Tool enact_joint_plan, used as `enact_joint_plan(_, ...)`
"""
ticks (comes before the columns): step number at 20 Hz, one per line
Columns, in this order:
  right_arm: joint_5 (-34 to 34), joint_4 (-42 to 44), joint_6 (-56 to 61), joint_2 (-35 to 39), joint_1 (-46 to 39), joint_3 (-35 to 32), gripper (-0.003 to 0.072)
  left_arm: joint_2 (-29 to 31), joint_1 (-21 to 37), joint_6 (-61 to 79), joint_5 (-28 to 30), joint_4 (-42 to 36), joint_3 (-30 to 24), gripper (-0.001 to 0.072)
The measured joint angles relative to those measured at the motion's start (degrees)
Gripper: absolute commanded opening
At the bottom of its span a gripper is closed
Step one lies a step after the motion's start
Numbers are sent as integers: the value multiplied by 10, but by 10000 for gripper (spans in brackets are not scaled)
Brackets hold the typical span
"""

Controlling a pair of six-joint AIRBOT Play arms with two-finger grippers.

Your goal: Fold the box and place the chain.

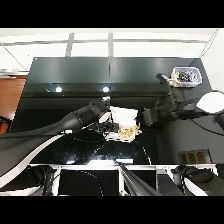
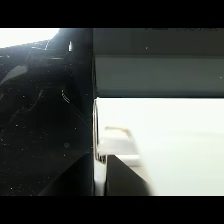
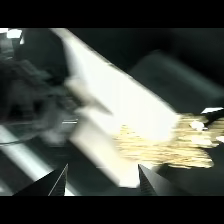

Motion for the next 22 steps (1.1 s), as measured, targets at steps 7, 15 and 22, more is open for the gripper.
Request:
enact_joint_plan(7,-118,-89,-273,26,-76,-124,720,0,0,0,0,0,0,30)
enact_joint_plan(15,-225,-56,-530,-47,83,-173,720,0,0,0,0,0,0,30)
enact_joint_plan(22,-256,-34,-616,-91,103,-177,720,0,0,0,0,0,0,31)
